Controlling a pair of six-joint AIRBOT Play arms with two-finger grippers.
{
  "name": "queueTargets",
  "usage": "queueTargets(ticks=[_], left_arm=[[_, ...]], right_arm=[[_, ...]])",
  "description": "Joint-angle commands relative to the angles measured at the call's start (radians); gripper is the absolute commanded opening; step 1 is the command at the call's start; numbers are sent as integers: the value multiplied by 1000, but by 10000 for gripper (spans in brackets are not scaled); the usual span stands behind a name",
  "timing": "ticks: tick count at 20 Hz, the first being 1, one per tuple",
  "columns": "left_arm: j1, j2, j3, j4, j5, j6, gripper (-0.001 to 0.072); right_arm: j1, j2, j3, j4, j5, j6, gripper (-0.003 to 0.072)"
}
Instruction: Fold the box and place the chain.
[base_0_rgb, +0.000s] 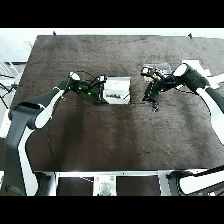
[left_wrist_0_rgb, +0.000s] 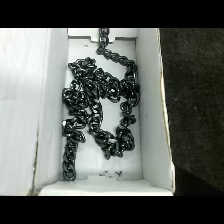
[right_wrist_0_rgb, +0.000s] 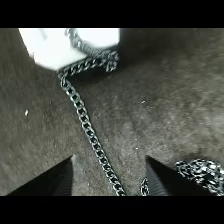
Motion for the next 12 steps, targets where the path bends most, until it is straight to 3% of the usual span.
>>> queueTargets(ticks=[1, 6, 12], left_arm=[[0, 1, 0, 0, 0, 0, 626], [0, 1, 0, 0, 0, 0, 626], [0, 1, 0, 0, 0, 0, 626]], right_arm=[[-5, -41, 0, -13, 9, -106, 491], [-5, -76, 0, -109, -34, -116, 490], [-3, -96, 0, -122, -73, -116, 386]])
